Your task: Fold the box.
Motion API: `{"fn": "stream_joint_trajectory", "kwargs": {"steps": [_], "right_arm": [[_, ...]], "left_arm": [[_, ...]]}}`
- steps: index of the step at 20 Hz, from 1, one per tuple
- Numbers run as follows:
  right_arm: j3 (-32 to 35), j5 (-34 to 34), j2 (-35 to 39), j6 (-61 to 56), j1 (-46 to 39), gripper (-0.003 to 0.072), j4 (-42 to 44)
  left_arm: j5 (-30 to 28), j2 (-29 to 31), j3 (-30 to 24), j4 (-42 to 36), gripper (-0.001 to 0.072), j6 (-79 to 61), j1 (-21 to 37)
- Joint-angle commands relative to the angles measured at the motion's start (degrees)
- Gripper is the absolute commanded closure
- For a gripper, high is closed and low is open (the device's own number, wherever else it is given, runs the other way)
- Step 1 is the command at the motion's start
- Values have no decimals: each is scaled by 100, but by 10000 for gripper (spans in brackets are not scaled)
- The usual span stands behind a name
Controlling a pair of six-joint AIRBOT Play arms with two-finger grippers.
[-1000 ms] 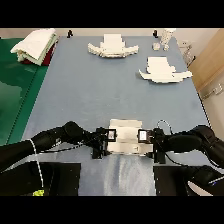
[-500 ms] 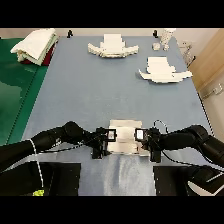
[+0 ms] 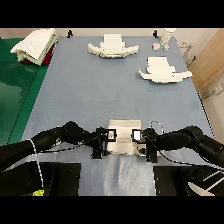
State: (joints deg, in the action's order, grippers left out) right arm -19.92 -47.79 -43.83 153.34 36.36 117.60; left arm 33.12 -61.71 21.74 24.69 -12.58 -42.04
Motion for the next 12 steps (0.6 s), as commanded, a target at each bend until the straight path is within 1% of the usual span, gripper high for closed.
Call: {"fn": "stream_joint_trajectory", "kwargs": {"steps": [1,2,5,7,12], "right_arm": [[0,271,-26,39,17,169,140],[0,293,-26,39,17,149,136],[0,278,-24,37,15,150,103],[0,267,-24,35,13,175,42],[0,219,-24,15,13,180,-122]], "left_arm": [[0,-4,4,-4,268,0,-2],[0,-4,4,-4,268,0,-2],[0,-4,4,-4,268,0,-2],[0,-4,4,-4,268,0,-2],[0,-4,4,-4,268,-2,-2]]}}
